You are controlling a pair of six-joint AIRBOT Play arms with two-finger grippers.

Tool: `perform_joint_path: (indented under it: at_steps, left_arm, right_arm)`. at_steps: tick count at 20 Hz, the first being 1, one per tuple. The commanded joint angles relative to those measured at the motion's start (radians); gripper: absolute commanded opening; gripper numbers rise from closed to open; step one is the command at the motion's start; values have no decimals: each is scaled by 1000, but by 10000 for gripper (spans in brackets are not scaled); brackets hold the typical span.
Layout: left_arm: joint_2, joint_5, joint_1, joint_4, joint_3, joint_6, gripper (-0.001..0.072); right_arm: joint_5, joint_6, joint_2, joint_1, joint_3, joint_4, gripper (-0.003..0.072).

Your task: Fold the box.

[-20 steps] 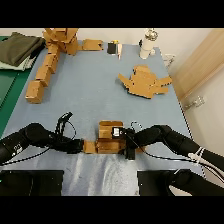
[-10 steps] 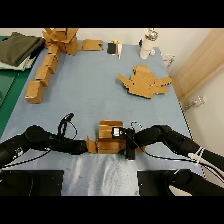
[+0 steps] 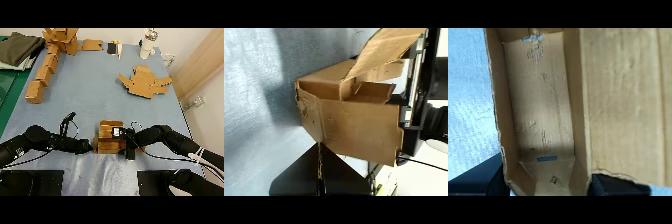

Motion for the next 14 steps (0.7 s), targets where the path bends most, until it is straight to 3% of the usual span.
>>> perform_joint_path:
  at_steps: [1,6,7,8,9,13,14]
  left_arm:
    - [0,2,-1,-32,3,3,11]
    - [0,24,-1,-39,3,2,15]
    - [0,43,-1,-39,3,2,193]
    - [0,51,-1,-39,3,2,322]
    - [0,58,-1,-38,3,2,285]
    - [0,69,-1,-44,3,3,288]
    - [0,69,-1,-53,3,8,316]
  right_arm:
    - [0,0,0,1,0,0,501]
    - [0,0,0,1,0,0,501]
    - [0,0,0,1,0,0,501]
    - [0,0,0,1,0,0,501]
    - [0,0,0,1,0,0,501]
    - [0,0,0,1,0,0,501]
    - [0,0,0,1,0,0,501]
